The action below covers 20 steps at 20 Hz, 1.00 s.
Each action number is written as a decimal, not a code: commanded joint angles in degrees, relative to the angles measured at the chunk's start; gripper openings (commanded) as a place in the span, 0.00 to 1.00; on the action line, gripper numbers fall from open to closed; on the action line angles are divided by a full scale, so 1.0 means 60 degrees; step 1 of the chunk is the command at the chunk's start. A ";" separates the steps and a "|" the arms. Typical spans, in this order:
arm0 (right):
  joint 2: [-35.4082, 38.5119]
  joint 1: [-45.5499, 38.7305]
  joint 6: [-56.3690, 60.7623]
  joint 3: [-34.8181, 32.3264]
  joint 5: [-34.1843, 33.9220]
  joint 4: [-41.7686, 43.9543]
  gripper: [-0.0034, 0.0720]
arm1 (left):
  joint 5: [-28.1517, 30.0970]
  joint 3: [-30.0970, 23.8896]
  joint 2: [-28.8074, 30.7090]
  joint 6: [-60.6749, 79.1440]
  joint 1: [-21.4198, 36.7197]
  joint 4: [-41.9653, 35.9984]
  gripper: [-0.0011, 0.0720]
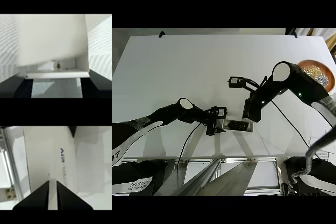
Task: Fold the box and place the chain.
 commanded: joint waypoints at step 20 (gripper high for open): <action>0.1698 0.1949 -0.0889 -0.2750 -0.3723 -0.0448 0.51 | 0.0000 0.0000 0.0000 0.0000 0.0000 0.0000 0.06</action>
